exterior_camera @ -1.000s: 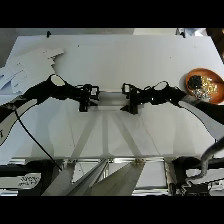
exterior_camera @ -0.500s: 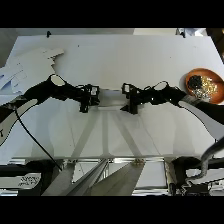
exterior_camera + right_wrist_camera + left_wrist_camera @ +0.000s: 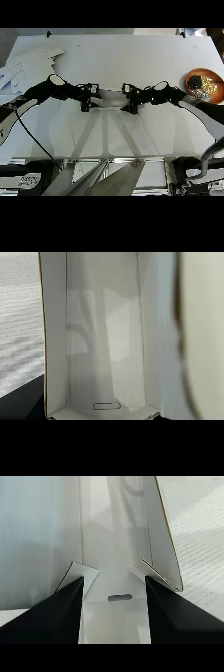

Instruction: Fold the box and place the chain.

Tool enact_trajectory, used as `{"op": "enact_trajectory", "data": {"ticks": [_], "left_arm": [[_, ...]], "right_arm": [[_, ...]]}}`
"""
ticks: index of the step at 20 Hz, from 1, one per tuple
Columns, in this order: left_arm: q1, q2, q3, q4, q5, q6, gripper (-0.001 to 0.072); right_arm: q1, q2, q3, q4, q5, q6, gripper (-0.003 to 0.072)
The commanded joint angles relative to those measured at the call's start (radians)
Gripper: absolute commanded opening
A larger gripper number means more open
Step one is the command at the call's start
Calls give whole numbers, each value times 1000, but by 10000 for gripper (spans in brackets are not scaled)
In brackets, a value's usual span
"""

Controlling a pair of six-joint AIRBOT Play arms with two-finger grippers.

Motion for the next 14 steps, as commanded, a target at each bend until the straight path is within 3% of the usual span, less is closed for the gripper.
{"op": "enact_trajectory", "data": {"ticks": [1, 5, 6, 8, 9, 14], "left_arm": [[0, 0, 0, -6, 5, 0, 466], [0, 0, 0, -6, 5, -1, 459], [0, 0, 0, -6, 4, -6, 389], [6, 0, -1, -5, 3, -7, 160], [13, 2, 0, -5, 3, -7, 129], [75, 35, -1, -5, -57, -8, 130]], "right_arm": [[1, 0, 0, 1, -1, 1, 432], [1, 0, 0, 1, -1, 1, 432], [1, 0, 0, 1, -1, 1, 432], [1, 0, 0, 1, -1, 1, 432], [1, 0, 0, 1, -1, 1, 432], [1, 0, 0, 1, -1, 1, 432]]}}
